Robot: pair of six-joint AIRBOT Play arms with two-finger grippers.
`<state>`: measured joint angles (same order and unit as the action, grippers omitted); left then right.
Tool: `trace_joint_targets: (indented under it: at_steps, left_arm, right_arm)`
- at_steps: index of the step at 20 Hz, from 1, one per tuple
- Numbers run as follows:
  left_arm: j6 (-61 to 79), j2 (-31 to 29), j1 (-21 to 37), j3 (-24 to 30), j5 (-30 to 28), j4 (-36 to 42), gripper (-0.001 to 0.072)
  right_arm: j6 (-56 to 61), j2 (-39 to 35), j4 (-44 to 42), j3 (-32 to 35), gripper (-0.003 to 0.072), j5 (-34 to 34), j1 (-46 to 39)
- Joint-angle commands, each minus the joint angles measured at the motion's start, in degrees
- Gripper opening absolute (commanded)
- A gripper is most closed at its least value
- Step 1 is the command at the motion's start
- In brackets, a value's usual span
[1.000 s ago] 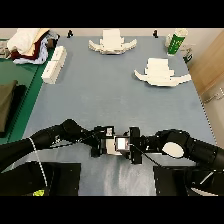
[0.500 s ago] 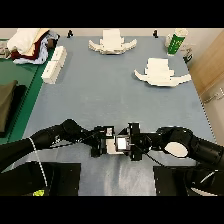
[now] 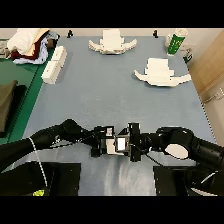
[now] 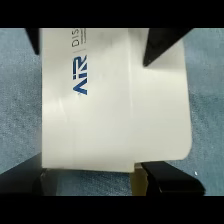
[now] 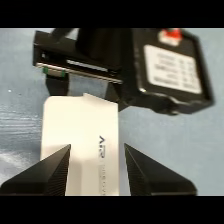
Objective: Fold the box.
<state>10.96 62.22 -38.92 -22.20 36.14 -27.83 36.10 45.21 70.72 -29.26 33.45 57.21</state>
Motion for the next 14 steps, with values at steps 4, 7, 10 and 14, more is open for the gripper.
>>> trace_joint_targets:
  at_steps: [4, 7, 10, 14]
  left_arm:
    - [-0.07, -0.04, -0.02, 0.0, 0.0, -0.02, 0.0514]
    - [-0.07, -0.04, -0.02, 0.0, 0.04, -0.02, 0.0514]
    - [-0.07, -0.04, -0.02, 0.0, 0.0, -0.02, 0.0514]
    - [-0.07, -0.04, -0.02, 0.0, 0.02, -0.02, 0.0514]
  right_arm:
    - [0.26, 2.49, -1.07, -0.07, 0.0528, 0.79, 1.05]
    - [0.26, 3.3, 1.14, -0.07, 0.0527, 0.35, 1.01]
    - [0.33, 2.36, 4.26, -0.09, 0.0527, -0.52, 0.98]
    - [0.44, 0.42, 4.83, -0.09, 0.0526, -0.74, 0.98]
